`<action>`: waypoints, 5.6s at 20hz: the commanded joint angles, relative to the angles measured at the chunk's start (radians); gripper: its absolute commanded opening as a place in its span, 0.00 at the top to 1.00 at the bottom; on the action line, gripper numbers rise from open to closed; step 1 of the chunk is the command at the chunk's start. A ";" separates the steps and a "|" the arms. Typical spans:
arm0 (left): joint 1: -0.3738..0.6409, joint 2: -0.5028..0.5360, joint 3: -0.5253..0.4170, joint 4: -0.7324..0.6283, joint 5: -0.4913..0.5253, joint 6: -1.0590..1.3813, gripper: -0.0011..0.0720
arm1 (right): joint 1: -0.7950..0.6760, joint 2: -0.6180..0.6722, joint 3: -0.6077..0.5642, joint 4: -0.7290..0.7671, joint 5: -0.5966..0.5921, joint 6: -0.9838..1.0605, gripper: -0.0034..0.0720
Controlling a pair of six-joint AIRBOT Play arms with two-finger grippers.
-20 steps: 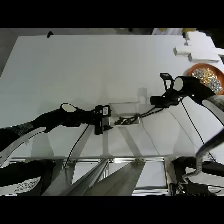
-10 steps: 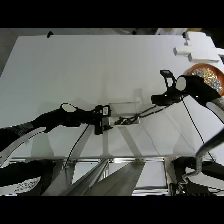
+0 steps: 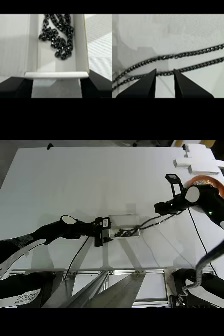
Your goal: Fold the box and place the chain.
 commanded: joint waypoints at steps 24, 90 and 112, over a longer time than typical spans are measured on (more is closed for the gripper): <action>0.000 0.001 0.000 0.000 0.000 0.000 0.86 | 0.001 -0.199 0.000 -0.086 -0.054 0.236 0.64; 0.000 0.001 0.000 0.000 0.000 0.000 0.86 | 0.011 -0.057 0.149 -0.045 0.072 0.005 0.76; 0.000 0.001 0.000 0.000 0.000 0.000 0.86 | 0.010 -0.186 -0.001 -0.090 -0.109 0.076 0.63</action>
